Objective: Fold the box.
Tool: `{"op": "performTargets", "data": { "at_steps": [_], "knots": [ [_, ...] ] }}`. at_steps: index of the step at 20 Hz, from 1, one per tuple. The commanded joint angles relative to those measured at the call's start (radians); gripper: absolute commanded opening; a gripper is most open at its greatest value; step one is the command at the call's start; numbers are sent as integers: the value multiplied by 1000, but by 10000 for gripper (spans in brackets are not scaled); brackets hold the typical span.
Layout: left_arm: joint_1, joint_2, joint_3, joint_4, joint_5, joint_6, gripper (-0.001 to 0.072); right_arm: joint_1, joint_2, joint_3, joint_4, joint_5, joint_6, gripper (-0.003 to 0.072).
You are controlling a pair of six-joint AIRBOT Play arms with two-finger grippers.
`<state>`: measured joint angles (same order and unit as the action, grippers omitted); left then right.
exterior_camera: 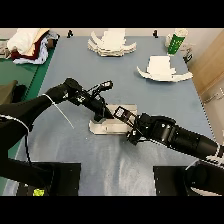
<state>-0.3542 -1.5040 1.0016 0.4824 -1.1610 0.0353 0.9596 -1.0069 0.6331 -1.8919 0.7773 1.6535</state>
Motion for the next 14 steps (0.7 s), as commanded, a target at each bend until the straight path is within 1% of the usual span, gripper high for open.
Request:
{"op": "performTargets", "data": {
  "at_steps": [1, 3, 5, 7, 8, 10, 11, 12, 13, 14],
  "knots": [
    [-1, 1, 0, 0, 1, 0, 14, -35, 6, 4, -35, 48, 18, 720],
    [-1, 1, 0, 0, 0, 0, 14, -92, 15, 3, 8, 16, -50, 720],
    [-1, 1, 0, 0, 1, 0, 14, -165, 15, 3, 137, -19, -263, 720],
    [-1, 1, 0, 0, 1, 0, 14, -272, 15, 2, 360, -43, -565, 720],
    [-1, 1, 0, 0, 0, 0, 14, -336, 15, 1, 509, -41, -773, 720],
    [-1, 1, 0, 0, 0, 0, 14, -461, 14, -2, 815, -8, -1191, 720],
    [-1, 1, 0, 0, 0, 0, 14, -516, 10, -8, 930, 11, -1340, 720],
    [-1, 1, 0, 0, 1, 0, 14, -561, 0, -17, 1003, 35, -1424, 720],
    [-1, 1, 0, 0, 1, 0, 14, -597, -17, -24, 1044, 60, -1472, 720],
    [-1, 1, 0, -1, 1, 0, 14, -613, -32, -32, 1063, 60, -1500, 720]
  ]
}}
